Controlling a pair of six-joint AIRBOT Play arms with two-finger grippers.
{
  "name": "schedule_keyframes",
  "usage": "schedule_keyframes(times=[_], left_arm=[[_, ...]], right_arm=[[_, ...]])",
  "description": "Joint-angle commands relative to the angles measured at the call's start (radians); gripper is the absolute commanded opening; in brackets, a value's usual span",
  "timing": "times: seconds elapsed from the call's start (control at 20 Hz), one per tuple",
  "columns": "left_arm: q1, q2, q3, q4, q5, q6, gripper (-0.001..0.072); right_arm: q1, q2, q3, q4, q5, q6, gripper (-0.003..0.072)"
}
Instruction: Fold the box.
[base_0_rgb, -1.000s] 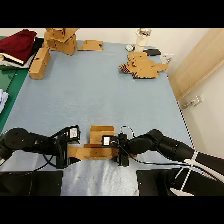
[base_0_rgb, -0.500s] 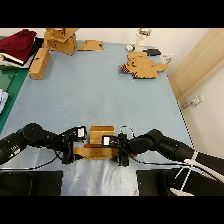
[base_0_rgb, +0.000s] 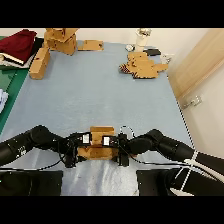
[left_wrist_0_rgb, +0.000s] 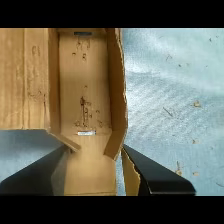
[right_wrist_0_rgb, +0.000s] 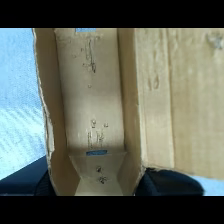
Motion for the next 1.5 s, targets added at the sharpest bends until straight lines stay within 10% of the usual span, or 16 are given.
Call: schedule_keyframes(times=[0.0, 0.1, 0.25, 0.7, 0.75, 0.8, 1.45], left_arm=[[-0.005, -0.008, 0.000, 0.002, 0.066, 0.003, 0.0484], [-0.009, -0.008, 0.000, -0.006, 0.091, 0.003, 0.0478], [-0.037, -0.008, 0.000, -0.029, 0.107, 0.003, 0.0232], [-0.055, -0.019, 0.000, -0.127, 0.148, 0.011, 0.0216], [-0.055, -0.026, 0.000, -0.128, 0.150, 0.019, 0.0036], [-0.056, -0.034, 0.000, -0.129, 0.149, 0.036, 0.0016], [-0.053, -0.033, 0.000, 0.039, 0.183, 0.006, 0.0016]], right_arm=[[0.000, 0.001, -0.001, 0.000, 0.000, 0.000, 0.0599], [0.000, 0.001, -0.001, 0.000, 0.000, 0.000, 0.0599], [0.000, 0.001, -0.001, 0.000, 0.000, 0.000, 0.0599], [0.000, 0.001, -0.001, 0.000, 0.000, 0.000, 0.0599], [0.000, 0.001, -0.001, 0.000, 0.000, 0.000, 0.0599], [0.000, 0.001, -0.001, 0.000, 0.000, 0.000, 0.0599], [0.000, 0.001, -0.001, 0.000, 0.000, 0.000, 0.0599]])
